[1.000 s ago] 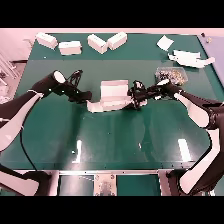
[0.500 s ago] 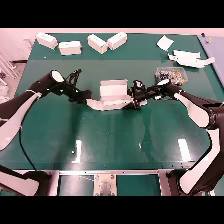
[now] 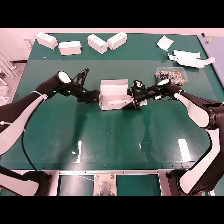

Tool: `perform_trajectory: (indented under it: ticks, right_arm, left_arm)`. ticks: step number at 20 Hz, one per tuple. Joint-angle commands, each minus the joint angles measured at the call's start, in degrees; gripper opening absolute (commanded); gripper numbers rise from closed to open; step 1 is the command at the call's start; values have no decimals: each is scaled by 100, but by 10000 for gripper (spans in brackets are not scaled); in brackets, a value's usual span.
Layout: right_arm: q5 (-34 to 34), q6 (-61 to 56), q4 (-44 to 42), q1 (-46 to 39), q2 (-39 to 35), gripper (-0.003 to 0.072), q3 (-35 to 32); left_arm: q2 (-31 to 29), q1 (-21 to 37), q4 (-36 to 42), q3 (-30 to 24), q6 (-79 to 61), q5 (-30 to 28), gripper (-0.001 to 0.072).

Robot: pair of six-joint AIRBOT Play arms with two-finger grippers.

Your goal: Fold the box and place the chain.

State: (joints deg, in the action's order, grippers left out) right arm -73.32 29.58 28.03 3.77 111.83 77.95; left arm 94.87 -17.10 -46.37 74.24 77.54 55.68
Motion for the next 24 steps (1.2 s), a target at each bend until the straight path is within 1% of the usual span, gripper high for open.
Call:
perform_trajectory:
  ticks: [1, 2, 12, 14, 16, 18, 19, 20, 24]
  right_arm:
    - [-2, 0, 2, 0, 2, 547, 0]
    - [-2, 0, 2, 0, 2, 547, 0]
    - [-2, 0, 2, 0, 2, 547, 0]
    - [-2, 0, 2, 0, 2, 547, 0]
    - [-2, 0, 2, 0, 2, 548, 0]
    - [-2, 0, 2, 0, 2, 548, 0]
    - [-2, 0, 2, 0, 2, 548, 0]
    - [-2, 0, 2, 0, 2, 548, 0]
    - [-2, 0, 2, 2, 2, 547, 0]
  left_arm:
    - [-153, -35, 96, 13, 50, -205, 172]
    - [-186, -35, 101, 15, 46, -203, 189]
    - [-229, -44, 184, 15, 48, -59, 188]
    - [-229, -166, 42, 15, 48, -74, 189]
    - [-229, -315, -293, 15, 166, -129, 191]
    - [-229, -330, -402, 15, 262, -212, 194]
    - [-232, -330, -400, 15, 262, -229, 306]
    - [-232, -332, -391, 15, 262, -221, 335]
    - [-232, -332, -284, 15, 313, -221, 335]
